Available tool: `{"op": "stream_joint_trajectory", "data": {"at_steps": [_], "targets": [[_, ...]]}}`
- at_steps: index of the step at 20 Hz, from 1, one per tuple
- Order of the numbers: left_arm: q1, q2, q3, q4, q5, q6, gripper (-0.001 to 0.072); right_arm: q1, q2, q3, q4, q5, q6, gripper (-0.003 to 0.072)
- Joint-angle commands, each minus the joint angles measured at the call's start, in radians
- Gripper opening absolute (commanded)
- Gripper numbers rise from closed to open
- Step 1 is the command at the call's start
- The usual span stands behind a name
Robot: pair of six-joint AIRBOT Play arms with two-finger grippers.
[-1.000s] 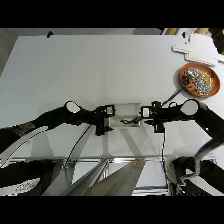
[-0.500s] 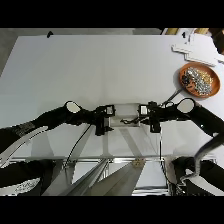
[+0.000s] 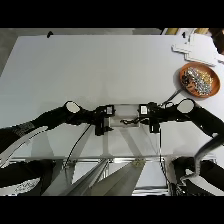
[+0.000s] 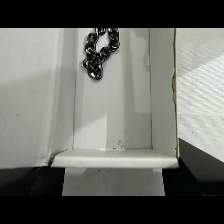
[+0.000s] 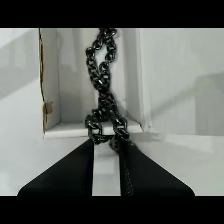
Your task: Fold the box and place the chain.
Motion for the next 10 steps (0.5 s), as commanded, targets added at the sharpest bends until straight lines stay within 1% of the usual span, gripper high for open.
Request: {"op": "stream_joint_trajectory", "data": {"at_steps": [1,7,8,9,10], "targets": [[0.000,0.000,0.000,-0.002,0.002,-0.002,0.0252,0.001,0.001,-0.007,0.014,0.024,0.000,0.0151],[0.000,0.000,0.000,-0.002,0.002,-0.002,0.0252,0.001,0.010,-0.007,0.011,0.048,0.000,0.0150],[0.000,0.000,0.000,-0.002,0.002,-0.002,0.0252,0.001,0.010,-0.007,0.011,0.049,0.000,0.0125],[-0.001,0.000,0.000,-0.002,0.002,-0.002,0.0252,0.001,0.010,-0.007,0.011,0.049,0.000,0.0067],[0.000,0.000,0.000,-0.002,0.002,-0.002,0.0252,0.001,0.010,-0.007,0.011,0.048,0.000,0.0034]]}}
